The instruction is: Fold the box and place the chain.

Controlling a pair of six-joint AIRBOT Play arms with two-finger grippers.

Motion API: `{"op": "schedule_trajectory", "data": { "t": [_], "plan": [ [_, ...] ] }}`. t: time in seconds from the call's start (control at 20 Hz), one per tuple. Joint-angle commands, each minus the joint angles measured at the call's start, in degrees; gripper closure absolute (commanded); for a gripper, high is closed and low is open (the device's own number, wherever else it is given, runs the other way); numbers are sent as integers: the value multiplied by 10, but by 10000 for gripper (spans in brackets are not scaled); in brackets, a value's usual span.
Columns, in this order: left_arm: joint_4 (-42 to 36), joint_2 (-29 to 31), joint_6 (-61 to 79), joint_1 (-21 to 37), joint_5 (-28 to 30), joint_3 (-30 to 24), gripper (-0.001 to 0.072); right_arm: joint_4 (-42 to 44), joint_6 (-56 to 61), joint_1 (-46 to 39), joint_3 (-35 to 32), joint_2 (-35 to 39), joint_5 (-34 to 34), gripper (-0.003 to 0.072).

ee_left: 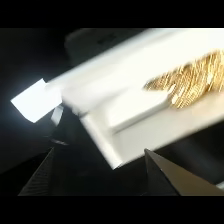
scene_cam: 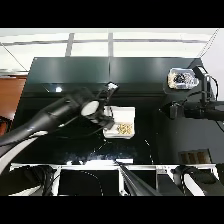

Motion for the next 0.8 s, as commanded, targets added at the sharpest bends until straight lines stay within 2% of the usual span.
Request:
{"op": "schedule_trajectory", "data": {
  "t": [0.0,0.05,0.1,0.2,0.3,0.35,0.4,0.45,0.6,0.75],
  "plan": [
    [7,91,168,53,37,-71,89,-32,4,-6,0,2,4,190],
    [-35,120,205,92,67,-112,90,-31,4,-6,0,2,5,190],
    [-114,145,276,133,103,-153,90,-31,4,-6,0,2,3,190],
    [-341,180,439,219,180,-241,90,-32,4,-6,0,2,-2,190],
    [-550,175,622,282,204,-312,90,-32,4,-6,0,2,-11,190],
    [-605,169,720,294,203,-335,89,-32,4,-6,0,2,-15,190],
    [-628,160,814,295,204,-353,81,-31,1,-6,0,2,-14,190],
    [-630,149,909,290,202,-362,0,-31,-4,-6,0,2,-11,190],
    [-626,102,1138,262,202,-366,-4,-31,-14,-6,0,2,-3,190],
    [-587,51,1218,242,211,-355,0,-31,-14,-6,-4,2,-3,190]
  ]
}}
